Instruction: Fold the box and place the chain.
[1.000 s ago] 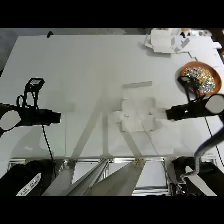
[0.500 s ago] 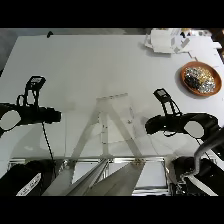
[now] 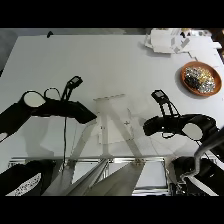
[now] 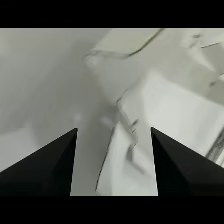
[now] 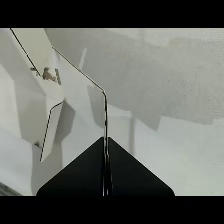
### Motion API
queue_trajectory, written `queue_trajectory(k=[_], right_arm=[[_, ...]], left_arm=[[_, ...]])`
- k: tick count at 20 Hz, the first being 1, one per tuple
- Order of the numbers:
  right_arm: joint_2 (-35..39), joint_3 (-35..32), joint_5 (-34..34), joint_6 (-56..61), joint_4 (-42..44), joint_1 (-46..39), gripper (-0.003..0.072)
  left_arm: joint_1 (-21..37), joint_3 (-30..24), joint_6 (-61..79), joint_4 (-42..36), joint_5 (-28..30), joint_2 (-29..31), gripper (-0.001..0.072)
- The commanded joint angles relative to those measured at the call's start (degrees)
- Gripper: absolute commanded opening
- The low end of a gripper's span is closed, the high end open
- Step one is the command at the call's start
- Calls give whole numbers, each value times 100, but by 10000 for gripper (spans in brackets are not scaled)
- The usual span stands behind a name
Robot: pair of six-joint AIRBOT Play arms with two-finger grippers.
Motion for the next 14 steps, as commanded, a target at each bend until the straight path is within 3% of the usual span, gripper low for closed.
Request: queue_trajectory(k=[1, 6, 9, 14], right_arm=[[4, 0, 24, 4, 7, 4, 17], [4, 0, 26, 4, 9, 7, 17], [4, 0, 31, 7, 9, 7, 17], [4, 0, 133, 7, 9, 7, 17]], left_arm=[[4, 35, 2103, -1904, -177, -1016, 536], [4, 33, 3023, -2481, -282, -1539, 529], [4, 33, 3128, -2142, -308, -1545, 481], [7, 35, 3189, -1576, -376, -1543, 247]])
